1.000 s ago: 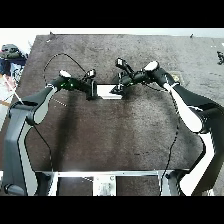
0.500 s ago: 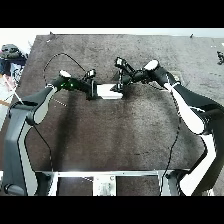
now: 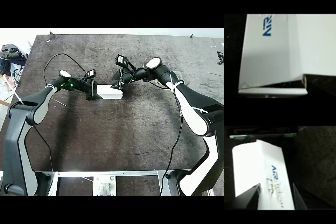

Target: Fold the box and place the chain.

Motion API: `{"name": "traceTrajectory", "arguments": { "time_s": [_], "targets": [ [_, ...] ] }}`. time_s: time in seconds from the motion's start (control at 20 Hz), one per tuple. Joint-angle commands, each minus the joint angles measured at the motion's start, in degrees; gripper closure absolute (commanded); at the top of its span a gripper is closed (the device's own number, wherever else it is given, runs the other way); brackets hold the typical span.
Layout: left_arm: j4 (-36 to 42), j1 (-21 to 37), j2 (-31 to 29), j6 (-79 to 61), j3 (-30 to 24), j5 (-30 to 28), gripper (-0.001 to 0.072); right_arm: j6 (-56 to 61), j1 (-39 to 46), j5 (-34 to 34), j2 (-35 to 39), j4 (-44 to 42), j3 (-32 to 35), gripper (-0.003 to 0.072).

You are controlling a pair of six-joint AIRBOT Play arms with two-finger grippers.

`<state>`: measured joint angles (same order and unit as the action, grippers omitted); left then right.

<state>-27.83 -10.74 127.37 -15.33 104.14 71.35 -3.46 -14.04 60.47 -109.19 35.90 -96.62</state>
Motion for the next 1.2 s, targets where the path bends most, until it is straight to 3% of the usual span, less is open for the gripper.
{"name": "traceTrajectory", "arguments": {
  "time_s": [0.0,0.3,0.8,1.15],
  "targets": [
    [0.0,-0.02,0.02,0.04,0.02,-0.02,0.0263,0.07,-0.04,6.12,0.07,0.09,-0.04,0.0219],
    [0.0,-0.02,0.02,0.02,0.0,-0.02,0.0262,0.2,-0.04,5.68,-0.92,0.11,-0.04,0.02],
    [0.0,-0.02,0.02,0.02,0.0,-0.02,0.0262,-3.52,-0.04,-3.58,-2.27,0.13,-0.35,0.0201],
    [0.0,-0.02,0.02,0.04,0.0,-0.02,0.0263,-2.97,-0.04,1.31,-2.36,0.35,-3.54,0.0225]
  ]
}}
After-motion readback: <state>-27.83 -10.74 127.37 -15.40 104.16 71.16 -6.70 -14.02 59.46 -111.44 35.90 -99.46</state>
